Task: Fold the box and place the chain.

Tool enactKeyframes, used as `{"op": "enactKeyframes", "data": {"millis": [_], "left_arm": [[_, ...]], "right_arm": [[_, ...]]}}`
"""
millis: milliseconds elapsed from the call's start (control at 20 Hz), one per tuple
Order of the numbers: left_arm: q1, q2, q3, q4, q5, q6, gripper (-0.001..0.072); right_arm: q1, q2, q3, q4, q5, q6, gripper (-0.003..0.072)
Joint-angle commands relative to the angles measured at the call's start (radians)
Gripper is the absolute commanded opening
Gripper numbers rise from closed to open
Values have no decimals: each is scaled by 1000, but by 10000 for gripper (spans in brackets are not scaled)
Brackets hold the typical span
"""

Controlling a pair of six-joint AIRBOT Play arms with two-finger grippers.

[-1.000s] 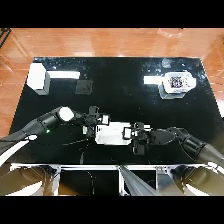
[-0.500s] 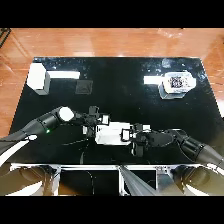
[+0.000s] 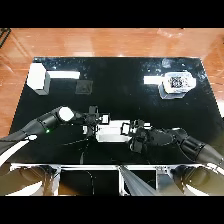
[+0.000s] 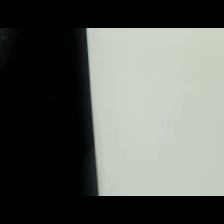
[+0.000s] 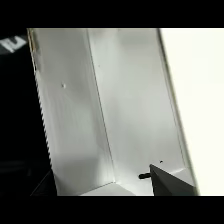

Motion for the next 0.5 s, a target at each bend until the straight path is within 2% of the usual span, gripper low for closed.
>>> {"op": "enactKeyframes", "data": {"millis": [0,450], "left_arm": [[-1,0,0,2,-4,2,24],[-1,0,0,2,-5,2,24]], "right_arm": [[-1,2,9,-5,29,30,702],[-29,39,16,-6,43,79,701]]}}
